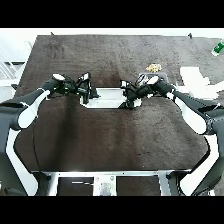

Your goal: Fold the box and place the chain.

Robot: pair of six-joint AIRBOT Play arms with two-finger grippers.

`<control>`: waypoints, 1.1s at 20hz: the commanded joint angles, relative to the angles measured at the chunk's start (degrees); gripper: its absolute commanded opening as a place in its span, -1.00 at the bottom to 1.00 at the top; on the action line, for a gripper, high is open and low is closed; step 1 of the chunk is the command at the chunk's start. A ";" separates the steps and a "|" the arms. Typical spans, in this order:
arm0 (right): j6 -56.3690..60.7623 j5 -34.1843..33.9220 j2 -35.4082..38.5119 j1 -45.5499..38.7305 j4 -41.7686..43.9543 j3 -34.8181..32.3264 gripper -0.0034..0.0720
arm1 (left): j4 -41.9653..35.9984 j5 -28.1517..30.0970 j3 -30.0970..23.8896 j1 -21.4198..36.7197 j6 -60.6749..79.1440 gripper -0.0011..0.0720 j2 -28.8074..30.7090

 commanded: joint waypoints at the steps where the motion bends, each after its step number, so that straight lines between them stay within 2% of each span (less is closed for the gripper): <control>1: -0.02 -0.13 -0.04 -0.04 0.02 0.07 0.41 | 0.00 -0.02 0.00 -0.04 0.00 -0.92 0.00; 2: -0.02 -0.13 -0.04 -0.04 0.02 0.07 0.46 | 0.00 -0.02 0.00 -0.04 0.00 -0.92 0.00; 22: -0.02 -0.11 -0.04 0.04 0.04 0.04 0.45 | 0.00 0.00 0.00 -0.04 0.00 -0.92 0.00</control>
